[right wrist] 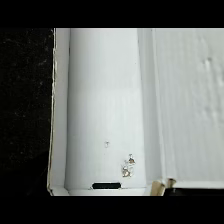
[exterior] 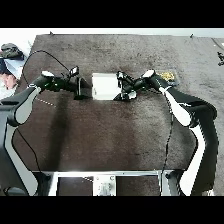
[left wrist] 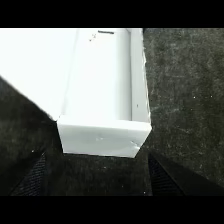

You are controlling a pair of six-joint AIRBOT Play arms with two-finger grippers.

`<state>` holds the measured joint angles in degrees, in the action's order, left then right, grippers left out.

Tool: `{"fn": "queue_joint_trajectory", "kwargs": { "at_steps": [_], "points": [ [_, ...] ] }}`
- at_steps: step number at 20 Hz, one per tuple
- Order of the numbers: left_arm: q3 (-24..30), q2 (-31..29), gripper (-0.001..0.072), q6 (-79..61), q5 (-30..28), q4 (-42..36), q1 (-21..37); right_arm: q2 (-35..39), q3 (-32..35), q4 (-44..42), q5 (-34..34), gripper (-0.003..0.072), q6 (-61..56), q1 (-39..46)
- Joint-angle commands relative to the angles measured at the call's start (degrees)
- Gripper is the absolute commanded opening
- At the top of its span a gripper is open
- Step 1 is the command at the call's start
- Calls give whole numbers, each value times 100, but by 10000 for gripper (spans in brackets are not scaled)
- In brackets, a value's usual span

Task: Fold the box and place the chain.

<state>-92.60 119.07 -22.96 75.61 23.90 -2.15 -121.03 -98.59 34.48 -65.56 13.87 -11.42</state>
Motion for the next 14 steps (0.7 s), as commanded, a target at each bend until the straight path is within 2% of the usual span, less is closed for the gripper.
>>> {"fn": "queue_joint_trajectory", "kwargs": {
  "at_steps": [1, 7, 14],
  "points": [
    [-13, 17, 720, -280, 92, -214, -28, -2, -4, 0, 0, 472, 0, 0],
    [-13, 280, 720, -282, 306, -210, -114, -2, -4, 0, 0, 472, 0, 0],
    [-13, 297, 720, -461, -26, -339, -243, -2, -4, -2, 0, 472, 0, -2]
  ]
}}
